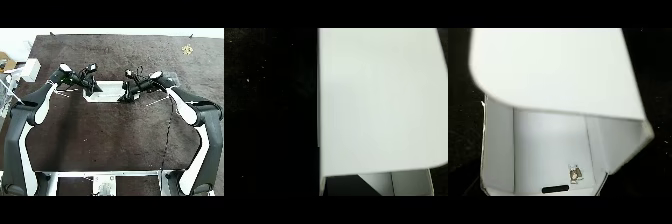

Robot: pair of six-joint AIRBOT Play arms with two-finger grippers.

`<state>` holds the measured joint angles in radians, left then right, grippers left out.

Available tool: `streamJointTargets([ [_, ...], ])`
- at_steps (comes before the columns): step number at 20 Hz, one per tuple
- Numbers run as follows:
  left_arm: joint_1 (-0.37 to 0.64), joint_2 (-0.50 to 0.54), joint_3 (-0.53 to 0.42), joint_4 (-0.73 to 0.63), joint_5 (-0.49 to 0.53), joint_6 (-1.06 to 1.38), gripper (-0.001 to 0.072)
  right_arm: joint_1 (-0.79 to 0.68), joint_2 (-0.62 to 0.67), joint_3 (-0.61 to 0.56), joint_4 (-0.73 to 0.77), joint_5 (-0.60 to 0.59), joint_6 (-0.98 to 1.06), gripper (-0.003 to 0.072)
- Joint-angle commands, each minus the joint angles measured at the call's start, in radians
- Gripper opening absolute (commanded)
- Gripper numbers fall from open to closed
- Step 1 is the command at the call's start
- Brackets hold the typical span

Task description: Fold the box and place the chain.

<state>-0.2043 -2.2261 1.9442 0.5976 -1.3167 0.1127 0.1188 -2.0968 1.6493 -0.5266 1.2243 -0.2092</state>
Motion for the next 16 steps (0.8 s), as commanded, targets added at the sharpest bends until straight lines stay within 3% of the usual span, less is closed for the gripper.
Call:
streamJointTargets([
  [1,0.0,0.0,0.0,0.0,0.0,0.0,0.0011,0.001,-0.02,0.008,0.039,-0.002,-0.022,0.0672],
  [8,0.0,0.0,0.0,0.0,0.0,0.0,0.0012,0.011,-0.027,0.008,0.048,-0.016,-0.038,0.0671],
  [9,0.0,0.0,0.0,0.0,0.0,0.0,0.0012,0.011,-0.027,0.008,0.031,-0.016,-0.041,0.0614],
  [16,0.0,0.0,0.0,0.0,0.0,0.0,0.0012,0.011,-0.027,0.008,-0.016,-0.044,-0.041,0.0615],
])
